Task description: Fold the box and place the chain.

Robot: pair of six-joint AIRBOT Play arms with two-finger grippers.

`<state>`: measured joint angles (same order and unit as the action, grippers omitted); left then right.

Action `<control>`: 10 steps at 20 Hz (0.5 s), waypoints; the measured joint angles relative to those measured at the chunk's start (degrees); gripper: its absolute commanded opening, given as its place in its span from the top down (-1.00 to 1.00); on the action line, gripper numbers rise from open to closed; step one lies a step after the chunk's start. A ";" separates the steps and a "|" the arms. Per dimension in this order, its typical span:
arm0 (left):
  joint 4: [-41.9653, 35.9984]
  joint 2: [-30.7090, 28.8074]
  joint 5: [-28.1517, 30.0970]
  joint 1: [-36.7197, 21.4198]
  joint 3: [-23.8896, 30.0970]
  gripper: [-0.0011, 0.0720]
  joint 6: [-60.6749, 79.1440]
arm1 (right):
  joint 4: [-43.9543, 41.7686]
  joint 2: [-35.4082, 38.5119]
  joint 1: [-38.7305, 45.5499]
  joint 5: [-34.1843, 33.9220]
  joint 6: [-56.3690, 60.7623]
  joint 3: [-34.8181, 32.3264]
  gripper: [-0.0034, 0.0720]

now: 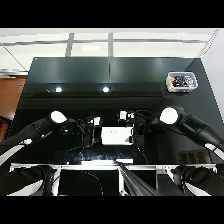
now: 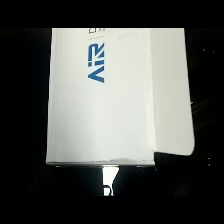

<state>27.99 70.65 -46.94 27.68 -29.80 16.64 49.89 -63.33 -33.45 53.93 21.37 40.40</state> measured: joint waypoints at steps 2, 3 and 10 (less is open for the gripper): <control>0.00 0.00 -0.04 0.00 0.00 0.03 -0.02 | 0.68 0.20 -0.35 -1.05 0.52 0.00 -0.38; 0.00 0.00 -0.04 0.00 0.00 0.03 -0.07 | 0.74 0.39 -0.42 -1.49 0.76 0.00 -0.38; -0.07 0.00 0.07 0.00 0.00 0.03 -0.13 | 1.31 2.60 -0.63 -3.76 1.62 0.00 -0.22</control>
